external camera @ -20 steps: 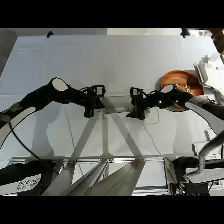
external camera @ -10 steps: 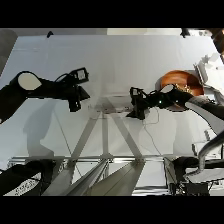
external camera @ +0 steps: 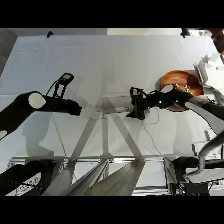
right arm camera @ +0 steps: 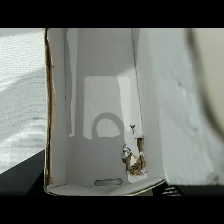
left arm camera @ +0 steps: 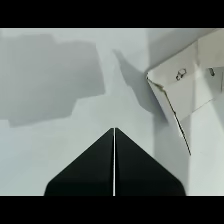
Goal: Fold the box and place the chain.
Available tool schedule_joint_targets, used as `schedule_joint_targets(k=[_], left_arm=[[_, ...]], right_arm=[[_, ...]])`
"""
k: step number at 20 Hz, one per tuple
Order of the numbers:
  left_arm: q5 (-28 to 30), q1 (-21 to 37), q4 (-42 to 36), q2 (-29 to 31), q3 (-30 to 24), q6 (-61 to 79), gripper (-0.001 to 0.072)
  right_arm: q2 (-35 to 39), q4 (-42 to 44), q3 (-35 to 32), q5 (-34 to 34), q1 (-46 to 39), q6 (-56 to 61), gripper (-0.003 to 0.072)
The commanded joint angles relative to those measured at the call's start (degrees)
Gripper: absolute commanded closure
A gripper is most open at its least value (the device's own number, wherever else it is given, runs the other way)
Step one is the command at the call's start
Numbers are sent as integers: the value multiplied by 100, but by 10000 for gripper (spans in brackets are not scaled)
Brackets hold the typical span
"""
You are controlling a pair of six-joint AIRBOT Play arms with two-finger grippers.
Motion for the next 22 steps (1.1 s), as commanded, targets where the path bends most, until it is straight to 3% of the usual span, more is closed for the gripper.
schedule_joint_targets(k=[1,8,17,22], left_arm=[[221,4,-1012,-212,-249,162,703],[153,0,-1849,-1106,-247,420,703],[57,-61,-3086,-1123,-247,1113,702],[72,-61,-4319,-1123,-247,1670,696]], right_arm=[[4,2,4,2,0,2,283],[4,2,4,0,0,2,283],[4,2,4,0,0,2,283],[4,2,4,0,0,2,283]])
